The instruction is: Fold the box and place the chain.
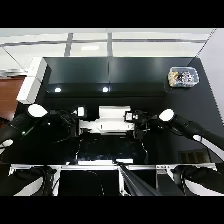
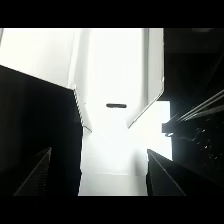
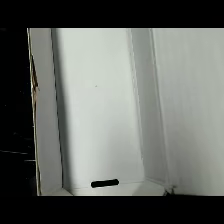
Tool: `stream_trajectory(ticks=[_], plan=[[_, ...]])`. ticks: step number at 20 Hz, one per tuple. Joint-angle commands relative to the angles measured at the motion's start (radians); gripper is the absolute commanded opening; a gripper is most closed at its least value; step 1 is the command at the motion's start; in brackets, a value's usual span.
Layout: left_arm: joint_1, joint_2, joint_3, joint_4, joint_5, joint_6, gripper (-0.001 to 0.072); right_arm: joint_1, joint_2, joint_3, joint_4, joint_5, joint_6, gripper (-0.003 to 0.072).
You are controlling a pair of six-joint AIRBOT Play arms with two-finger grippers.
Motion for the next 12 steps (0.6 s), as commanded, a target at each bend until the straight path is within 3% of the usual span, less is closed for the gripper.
stream_trajectory(ticks=[1,5,6,8,11,12], plan=[[-0.037,-0.045,-0.003,-0.002,0.033,0.120,0.0707,0.000,-0.001,0.000,0.000,0.000,0.000,0.0016],[-0.086,-0.069,-0.003,-0.047,0.036,0.119,0.0680,0.000,-0.001,0.000,0.000,0.000,0.000,0.0016],[-0.089,-0.076,-0.003,-0.056,0.038,0.121,0.0638,0.000,-0.001,0.000,0.000,0.000,0.000,0.0016],[-0.087,-0.081,-0.003,-0.055,0.071,0.142,0.0469,0.000,-0.001,0.000,0.000,0.000,0.000,0.0016],[-0.087,-0.086,-0.003,-0.059,0.097,0.140,0.0453,0.000,-0.001,0.000,0.000,0.000,0.000,0.0016],[-0.087,-0.091,-0.003,-0.065,0.081,0.140,0.0372,0.000,-0.001,0.000,0.000,0.000,0.000,0.0016]])
